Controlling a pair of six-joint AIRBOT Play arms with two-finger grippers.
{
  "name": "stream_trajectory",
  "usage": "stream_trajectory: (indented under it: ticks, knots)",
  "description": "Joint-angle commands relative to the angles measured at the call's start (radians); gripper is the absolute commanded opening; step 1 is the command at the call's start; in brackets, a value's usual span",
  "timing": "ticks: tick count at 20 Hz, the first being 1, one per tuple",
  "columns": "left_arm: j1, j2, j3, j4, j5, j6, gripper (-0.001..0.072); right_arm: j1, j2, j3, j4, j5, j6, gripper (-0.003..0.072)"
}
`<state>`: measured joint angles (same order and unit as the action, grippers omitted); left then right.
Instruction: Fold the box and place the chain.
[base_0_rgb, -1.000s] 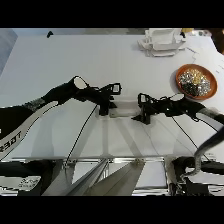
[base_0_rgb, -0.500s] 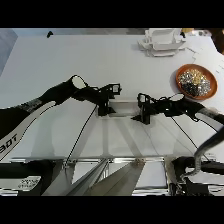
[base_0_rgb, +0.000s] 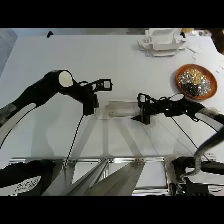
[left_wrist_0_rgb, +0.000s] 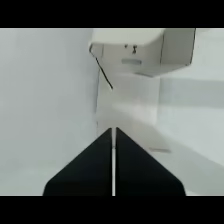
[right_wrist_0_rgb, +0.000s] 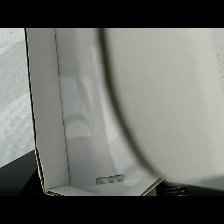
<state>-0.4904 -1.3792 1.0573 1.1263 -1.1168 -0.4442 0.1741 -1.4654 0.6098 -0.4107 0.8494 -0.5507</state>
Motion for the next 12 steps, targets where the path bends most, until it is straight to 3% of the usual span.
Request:
stream_trajectory:
  ticks: [1, 3, 6, 9, 12]
  knots:
    - [-0.016, 0.09, 0.001, 0.01, -0.125, -0.073, 0.0003, -0.001, 0.001, 0.001, -0.001, 0.0, 0.0, 0.0413]
    - [-0.063, 0.103, 0.0, -0.031, -0.136, -0.072, 0.0002, -0.001, 0.001, 0.001, 0.0, 0.0, 0.0, 0.0413]
    - [-0.161, 0.077, 0.0, -0.079, -0.028, -0.049, 0.0002, -0.001, 0.001, 0.001, 0.0, 0.0, 0.0, 0.0413]
    - [-0.255, 0.04, 0.0, -0.087, 0.227, -0.029, 0.0002, -0.001, 0.001, 0.001, 0.0, 0.0, 0.0, 0.0413]
    - [-0.257, -0.011, 0.0, -0.188, 0.455, -0.066, 0.0006, -0.001, 0.001, 0.001, 0.0, 0.0, 0.0, 0.0413]
